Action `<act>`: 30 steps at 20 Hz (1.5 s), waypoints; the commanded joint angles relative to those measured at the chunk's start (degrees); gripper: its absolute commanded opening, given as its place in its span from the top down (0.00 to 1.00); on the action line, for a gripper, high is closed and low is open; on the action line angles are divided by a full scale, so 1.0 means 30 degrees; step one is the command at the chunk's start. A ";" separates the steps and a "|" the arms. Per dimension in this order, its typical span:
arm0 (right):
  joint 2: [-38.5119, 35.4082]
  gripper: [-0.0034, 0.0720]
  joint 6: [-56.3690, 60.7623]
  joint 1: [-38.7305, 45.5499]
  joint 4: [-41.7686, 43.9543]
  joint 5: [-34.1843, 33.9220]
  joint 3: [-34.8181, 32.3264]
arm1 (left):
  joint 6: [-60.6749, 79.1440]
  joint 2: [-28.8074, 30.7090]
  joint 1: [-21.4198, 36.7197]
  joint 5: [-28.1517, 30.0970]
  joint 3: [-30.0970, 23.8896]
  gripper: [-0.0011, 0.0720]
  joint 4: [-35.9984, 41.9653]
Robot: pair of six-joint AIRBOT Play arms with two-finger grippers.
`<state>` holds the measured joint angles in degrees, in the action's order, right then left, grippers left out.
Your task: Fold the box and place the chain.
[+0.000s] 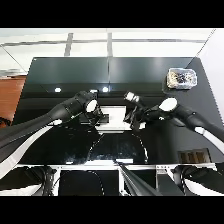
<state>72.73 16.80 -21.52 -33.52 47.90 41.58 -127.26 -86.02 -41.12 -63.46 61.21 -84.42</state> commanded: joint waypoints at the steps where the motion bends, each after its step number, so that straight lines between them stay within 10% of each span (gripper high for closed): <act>1: -0.2288 0.94 1.0185 0.3308 -0.4306 0.3803 0.0933 | -0.0015 -0.0007 0.0015 -0.0036 0.0022 0.95 -0.0036; 8: -0.1115 0.94 1.5132 1.3121 -0.0117 0.5821 -0.2783 | -0.0015 -0.0007 0.0022 -0.0007 0.0022 0.95 -0.0044; 21: 0.2987 0.94 1.2094 0.4976 0.3483 0.5821 -0.0743 | -0.0015 -0.0007 0.0022 -0.0073 0.0022 0.95 -0.0051; 22: 0.2987 0.84 1.2101 0.4954 0.2900 0.6324 -0.0204 | -0.0015 -0.0007 0.0022 -0.0073 0.0022 0.95 -0.0051; 24: 0.2987 0.14 1.2101 0.4947 0.2652 0.7351 0.0612 | -0.0015 -0.0007 0.0022 -0.0073 0.0022 0.95 -0.0051; 27: 0.2987 0.14 1.2167 0.4881 0.2900 0.7847 0.1231 | -0.0015 -0.0007 0.0022 -0.0073 0.0022 0.95 -0.0051; 30: 0.2987 0.40 1.2568 0.4160 0.3045 0.7351 0.1421 | -0.0015 -0.0007 0.0022 -0.0073 0.0022 0.95 -0.0051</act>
